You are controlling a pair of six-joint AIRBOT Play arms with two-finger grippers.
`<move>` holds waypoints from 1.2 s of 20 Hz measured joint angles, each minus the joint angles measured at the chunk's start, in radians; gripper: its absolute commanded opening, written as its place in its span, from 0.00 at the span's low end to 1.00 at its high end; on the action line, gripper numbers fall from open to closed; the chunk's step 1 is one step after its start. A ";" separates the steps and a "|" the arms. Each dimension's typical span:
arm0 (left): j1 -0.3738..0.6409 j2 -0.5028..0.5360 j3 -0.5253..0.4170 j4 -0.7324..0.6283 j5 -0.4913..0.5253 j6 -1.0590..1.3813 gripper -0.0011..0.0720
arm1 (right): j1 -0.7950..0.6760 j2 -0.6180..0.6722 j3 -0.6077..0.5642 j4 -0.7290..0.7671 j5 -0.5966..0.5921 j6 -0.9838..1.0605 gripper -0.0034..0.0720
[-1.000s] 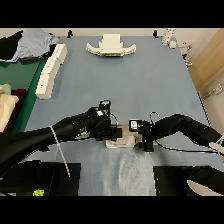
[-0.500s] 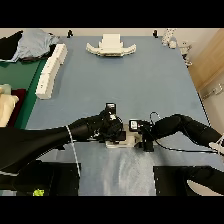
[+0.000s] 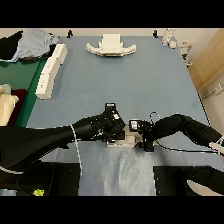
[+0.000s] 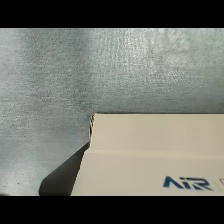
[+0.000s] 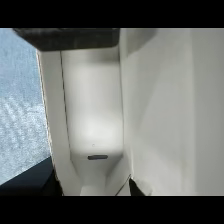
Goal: Fold the box.
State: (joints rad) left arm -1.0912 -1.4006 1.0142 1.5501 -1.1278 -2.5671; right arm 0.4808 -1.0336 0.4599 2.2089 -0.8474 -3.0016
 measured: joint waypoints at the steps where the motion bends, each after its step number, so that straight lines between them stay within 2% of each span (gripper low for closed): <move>1: 0.000 0.000 0.001 -0.001 -0.001 -0.003 0.03 | 0.000 0.000 0.000 0.000 0.000 0.000 0.60; 2: 0.000 0.000 0.001 -0.002 -0.001 -0.005 0.27 | 0.000 0.000 0.000 0.000 0.000 -0.001 0.59; 3: 0.000 0.000 0.001 -0.005 0.006 0.000 0.74 | 0.000 0.000 0.000 0.000 0.000 -0.002 0.60; 4: 0.000 -0.001 0.001 -0.017 0.017 0.008 0.89 | 0.000 0.000 0.000 0.000 0.000 -0.003 0.60; 11: 0.000 0.000 0.003 -0.025 0.002 0.025 0.89 | 0.000 0.000 0.000 0.000 0.000 -0.002 0.60; 15: 0.000 0.023 0.054 -0.013 -0.077 0.032 0.89 | 0.000 0.000 0.000 0.000 0.000 -0.002 0.60; 16: 0.001 0.038 0.078 0.001 -0.118 0.036 0.89 | 0.000 0.000 0.000 0.000 0.000 -0.002 0.60; 17: 0.001 0.056 0.103 0.019 -0.160 0.042 0.85 | 0.000 0.000 0.000 0.000 0.000 -0.002 0.60; 18: 0.001 0.079 0.130 0.039 -0.209 0.047 0.35 | 0.000 0.000 0.000 0.000 0.000 -0.002 0.60; 19: 0.001 0.101 0.152 0.055 -0.254 0.054 0.03 | 0.000 0.000 0.000 0.000 0.000 -0.002 0.60; 22: 0.001 0.174 0.193 0.085 -0.376 0.089 0.03 | 0.000 0.000 0.000 0.000 0.000 -0.001 0.60; 24: 0.001 0.207 0.204 0.089 -0.421 0.125 0.03 | 0.000 0.000 0.000 0.001 0.000 -0.001 0.60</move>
